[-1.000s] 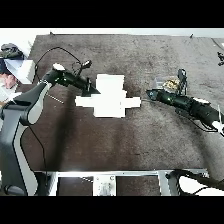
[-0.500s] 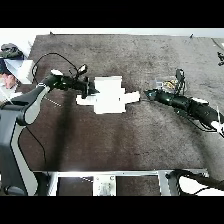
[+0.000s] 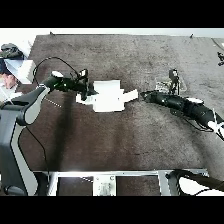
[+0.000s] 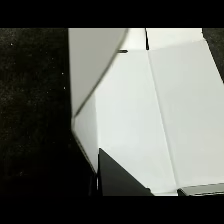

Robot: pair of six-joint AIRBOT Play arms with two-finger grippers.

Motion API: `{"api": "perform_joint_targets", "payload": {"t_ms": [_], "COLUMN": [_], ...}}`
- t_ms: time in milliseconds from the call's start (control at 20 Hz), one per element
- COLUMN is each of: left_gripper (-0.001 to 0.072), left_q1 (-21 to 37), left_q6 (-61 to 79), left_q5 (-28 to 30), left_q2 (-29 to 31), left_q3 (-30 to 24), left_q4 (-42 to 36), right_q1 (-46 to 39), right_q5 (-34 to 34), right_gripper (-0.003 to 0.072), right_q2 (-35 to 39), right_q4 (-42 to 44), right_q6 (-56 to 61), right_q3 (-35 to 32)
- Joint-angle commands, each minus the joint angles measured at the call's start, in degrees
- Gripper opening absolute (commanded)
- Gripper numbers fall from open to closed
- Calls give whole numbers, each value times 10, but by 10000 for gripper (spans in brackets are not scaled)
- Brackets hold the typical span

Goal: Fold the box and place the chain.

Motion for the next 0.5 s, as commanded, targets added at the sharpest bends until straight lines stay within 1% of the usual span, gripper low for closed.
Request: {"api": "perform_joint_targets", "payload": {"t_ms": [0,100,150,200,450], "left_gripper": [10,10,10,11,12], "left_q1": [0,0,0,0,1], "left_q6": [12,18,17,17,17], "left_q5": [1,-3,-3,-3,-3], "left_q2": [0,0,0,0,0], "left_q3": [0,0,0,0,0], "left_q4": [14,16,17,18,19], "right_q1": [2,2,2,2,2], "right_q5": [2,25,33,35,92], "right_gripper": [270,271,304,400,405], "right_q2": [0,0,0,0,0], "right_q4": [-12,-10,-10,-10,-13], "right_q6": [-7,-54,-69,-70,-127], "right_q3": [0,1,4,11,46]}}
